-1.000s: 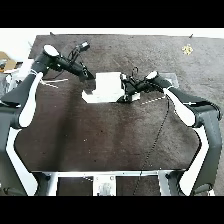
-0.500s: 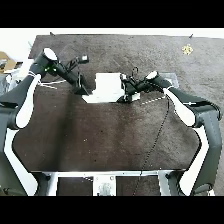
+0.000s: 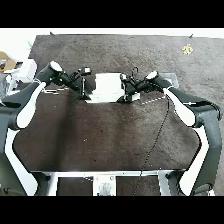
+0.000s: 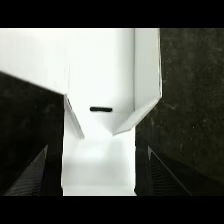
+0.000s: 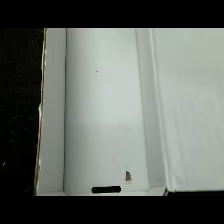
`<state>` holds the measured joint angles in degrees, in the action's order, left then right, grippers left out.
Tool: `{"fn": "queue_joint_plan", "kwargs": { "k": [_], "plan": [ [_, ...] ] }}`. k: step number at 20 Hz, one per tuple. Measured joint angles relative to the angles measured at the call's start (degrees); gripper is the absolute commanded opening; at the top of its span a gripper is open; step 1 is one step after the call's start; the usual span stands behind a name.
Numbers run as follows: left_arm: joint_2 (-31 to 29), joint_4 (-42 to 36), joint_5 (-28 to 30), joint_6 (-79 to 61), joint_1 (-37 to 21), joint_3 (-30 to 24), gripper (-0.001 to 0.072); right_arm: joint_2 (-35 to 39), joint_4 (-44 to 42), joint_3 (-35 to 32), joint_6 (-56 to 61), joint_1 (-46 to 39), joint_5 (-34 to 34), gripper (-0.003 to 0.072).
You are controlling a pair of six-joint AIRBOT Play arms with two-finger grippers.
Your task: Fold the box and place the chain.
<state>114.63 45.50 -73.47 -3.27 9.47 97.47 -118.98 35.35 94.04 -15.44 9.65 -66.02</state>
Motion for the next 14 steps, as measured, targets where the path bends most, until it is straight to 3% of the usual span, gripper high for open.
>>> {"fn": "queue_joint_plan", "kwargs": {
  "k": [10, 11, 13, 14],
  "plan": [
    [0.0, 2.84, 3.67, -0.94, 2.89, -0.5, 0.0708, 0.0, 0.0, 0.0, 0.02, 0.0, 0.0, 0.0386],
    [0.0, 2.82, 3.65, -0.46, 2.99, -0.52, 0.0631, 0.0, 0.0, 0.0, 0.0, 0.0, 0.0, 0.0386],
    [0.0, 2.82, 3.74, 1.09, 3.06, -0.5, 0.0218, 0.0, 0.0, 0.0, 0.0, 0.0, 0.0, 0.0386],
    [0.0, 3.02, 3.74, 1.81, 3.02, -0.5, 0.0173, 0.0, 0.0, 0.0, 0.02, 0.02, 0.0, 0.0386]
  ]
}}
